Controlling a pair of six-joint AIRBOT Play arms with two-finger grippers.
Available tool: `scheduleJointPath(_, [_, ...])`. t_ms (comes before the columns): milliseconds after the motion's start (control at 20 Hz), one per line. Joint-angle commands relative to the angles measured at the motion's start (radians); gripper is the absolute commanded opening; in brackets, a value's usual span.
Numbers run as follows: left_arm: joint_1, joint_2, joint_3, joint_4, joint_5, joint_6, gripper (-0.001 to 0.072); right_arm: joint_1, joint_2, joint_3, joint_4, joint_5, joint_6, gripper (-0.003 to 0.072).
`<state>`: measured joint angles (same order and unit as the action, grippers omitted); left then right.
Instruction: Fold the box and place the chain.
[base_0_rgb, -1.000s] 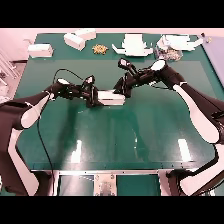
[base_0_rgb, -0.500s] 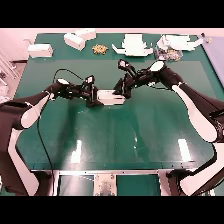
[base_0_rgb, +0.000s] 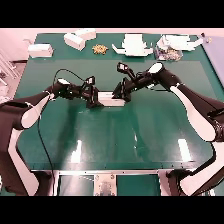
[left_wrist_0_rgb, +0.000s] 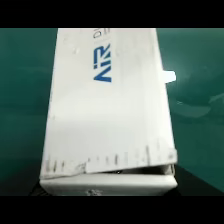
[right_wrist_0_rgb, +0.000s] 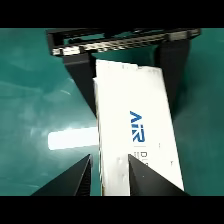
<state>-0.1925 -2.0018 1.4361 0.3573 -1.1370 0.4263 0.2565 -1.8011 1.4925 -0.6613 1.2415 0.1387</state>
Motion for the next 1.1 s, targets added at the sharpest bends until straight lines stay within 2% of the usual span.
scheduleJointPath(0, [0.001,0.001,0.001,-0.006,0.011,-0.008,0.0402,-0.003,-0.001,-0.056,0.008,0.042,-0.049,0.0261])
scheduleJointPath(300, [0.001,0.001,0.000,-0.006,0.011,-0.008,0.0402,-0.010,-0.002,-0.139,0.008,-0.077,-0.073,0.0252])
scheduleJointPath(650, [0.002,0.001,0.001,-0.006,0.011,-0.008,0.0402,-0.022,-0.044,-0.140,0.058,-0.090,-0.072,0.0216])
scheduleJointPath(800, [0.002,0.001,0.001,-0.006,0.011,-0.008,0.0402,-0.023,-0.042,-0.116,0.141,-0.069,-0.072,0.0166])
scheduleJointPath(950, [0.002,0.001,0.001,-0.006,0.011,-0.008,0.0402,-0.023,-0.030,-0.069,0.256,0.010,-0.072,0.0127])
scheduleJointPath(1050, [0.002,0.001,0.000,-0.006,0.011,-0.008,0.0402,-0.023,-0.007,-0.041,0.292,0.060,-0.071,0.0066])
